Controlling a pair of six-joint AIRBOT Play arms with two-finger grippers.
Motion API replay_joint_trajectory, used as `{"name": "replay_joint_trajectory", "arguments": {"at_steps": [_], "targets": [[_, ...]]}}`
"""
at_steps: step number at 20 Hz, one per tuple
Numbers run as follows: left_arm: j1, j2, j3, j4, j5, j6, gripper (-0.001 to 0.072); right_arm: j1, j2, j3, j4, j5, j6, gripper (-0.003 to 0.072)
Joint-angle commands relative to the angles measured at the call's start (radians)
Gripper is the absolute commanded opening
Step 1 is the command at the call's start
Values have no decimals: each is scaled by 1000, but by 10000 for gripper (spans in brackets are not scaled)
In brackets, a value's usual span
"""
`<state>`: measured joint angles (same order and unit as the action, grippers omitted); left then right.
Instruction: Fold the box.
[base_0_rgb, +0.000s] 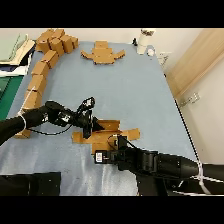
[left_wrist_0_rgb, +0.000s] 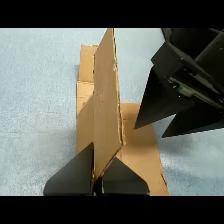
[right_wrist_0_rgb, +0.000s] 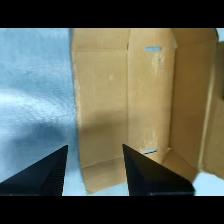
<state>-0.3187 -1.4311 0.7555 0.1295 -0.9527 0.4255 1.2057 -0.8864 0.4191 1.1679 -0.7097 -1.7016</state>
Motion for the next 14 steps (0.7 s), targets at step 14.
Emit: {"name": "replay_joint_trajectory", "arguments": {"at_steps": [14], "targets": [[0,0,0,0,0,0,12,3,-15,29,-99,-15,76,498]]}}
